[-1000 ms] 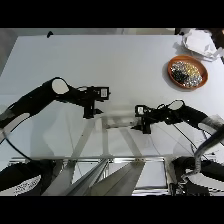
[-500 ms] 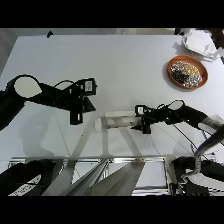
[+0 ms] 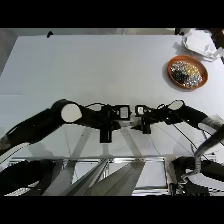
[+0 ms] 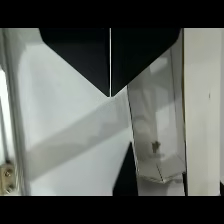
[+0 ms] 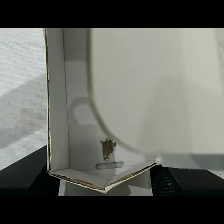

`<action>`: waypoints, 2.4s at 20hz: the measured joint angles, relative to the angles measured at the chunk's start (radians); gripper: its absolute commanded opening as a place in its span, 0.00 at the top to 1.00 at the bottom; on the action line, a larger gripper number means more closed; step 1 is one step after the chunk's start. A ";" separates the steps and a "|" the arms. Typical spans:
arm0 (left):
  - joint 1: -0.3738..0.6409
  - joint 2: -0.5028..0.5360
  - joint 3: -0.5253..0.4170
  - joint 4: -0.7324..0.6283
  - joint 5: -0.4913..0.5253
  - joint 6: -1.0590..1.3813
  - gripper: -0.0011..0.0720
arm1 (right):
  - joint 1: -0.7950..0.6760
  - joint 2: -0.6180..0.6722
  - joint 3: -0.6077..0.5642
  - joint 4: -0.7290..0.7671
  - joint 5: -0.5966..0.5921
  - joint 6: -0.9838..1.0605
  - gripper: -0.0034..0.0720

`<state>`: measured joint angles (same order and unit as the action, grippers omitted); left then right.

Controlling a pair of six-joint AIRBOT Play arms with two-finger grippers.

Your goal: Fold the box and place the chain.

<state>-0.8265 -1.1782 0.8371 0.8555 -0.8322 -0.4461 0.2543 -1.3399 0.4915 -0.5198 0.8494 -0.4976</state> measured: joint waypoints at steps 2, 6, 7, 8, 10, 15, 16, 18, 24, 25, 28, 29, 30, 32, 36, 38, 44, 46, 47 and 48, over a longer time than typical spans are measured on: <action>-0.019 -0.049 -0.002 -0.017 0.114 -0.003 0.98 | 0.000 0.000 0.000 0.000 0.000 0.000 0.35; -0.014 -0.103 -0.003 -0.046 0.320 -0.006 0.98 | 0.000 0.000 0.000 0.000 0.000 0.000 0.35; -0.006 -0.108 -0.003 -0.050 0.362 -0.006 0.98 | 0.000 0.000 0.000 0.000 0.000 0.000 0.35; 0.004 -0.112 -0.003 -0.053 0.397 -0.006 0.98 | 0.000 0.000 0.000 0.000 0.000 0.000 0.35; 0.022 -0.121 -0.003 -0.058 0.439 -0.007 0.98 | 0.000 0.000 0.000 0.000 0.000 0.000 0.35; 0.054 -0.184 -0.003 -0.099 0.420 -0.007 0.98 | 0.000 0.000 0.000 0.000 0.000 0.000 0.35; 0.058 -0.203 -0.003 -0.111 0.405 -0.007 0.98 | 0.000 0.000 0.000 0.000 0.000 0.000 0.35; 0.062 -0.233 -0.003 -0.130 0.381 -0.007 0.98 | 0.000 0.000 0.000 0.000 0.000 0.000 0.35; 0.066 -0.259 -0.003 -0.159 0.338 -0.007 0.98 | 0.000 0.000 0.000 0.000 0.002 -0.001 0.35; 0.068 -0.254 -0.004 -0.159 0.331 -0.007 0.98 | 0.000 0.000 0.000 -0.001 0.002 -0.003 0.35; 0.087 -0.214 -0.005 -0.163 0.301 -0.007 0.98 | 0.000 0.000 0.000 -0.001 0.002 -0.002 0.35; 0.100 -0.194 -0.005 -0.163 0.283 -0.007 0.98 | 0.000 0.000 0.000 -0.001 0.002 -0.001 0.35; 0.118 -0.172 -0.005 -0.163 0.277 -0.007 0.98 | 0.000 0.000 0.000 0.000 0.002 0.000 0.35; 0.158 -0.124 -0.005 -0.152 0.239 -0.007 0.98 | 0.000 0.000 0.000 0.000 0.001 0.000 0.35; 0.241 -0.046 -0.005 -0.114 0.097 -0.007 0.98 | 0.000 0.000 0.000 0.000 0.001 0.000 0.35; 0.267 -0.029 -0.010 -0.108 0.002 0.000 0.98 | 0.000 0.000 0.000 0.000 0.001 0.000 0.35; 0.291 -0.018 -0.117 -0.256 -0.091 0.192 0.98 | 0.000 0.000 0.000 0.000 0.000 0.000 0.35; 0.293 -0.021 -0.151 -0.294 -0.092 0.240 0.98 | 0.000 0.000 0.000 0.000 0.000 0.000 0.35; 0.293 -0.022 -0.164 -0.307 -0.076 0.256 0.98 | 0.000 0.000 0.000 0.000 0.000 0.000 0.35; 0.294 -0.022 -0.175 -0.316 -0.065 0.266 0.98 | 0.000 0.000 0.000 0.000 0.000 0.000 0.35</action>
<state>-0.5320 -1.2003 0.6621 0.5392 -0.8974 -0.1802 0.2543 -1.3399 0.4915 -0.5194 0.8497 -0.4976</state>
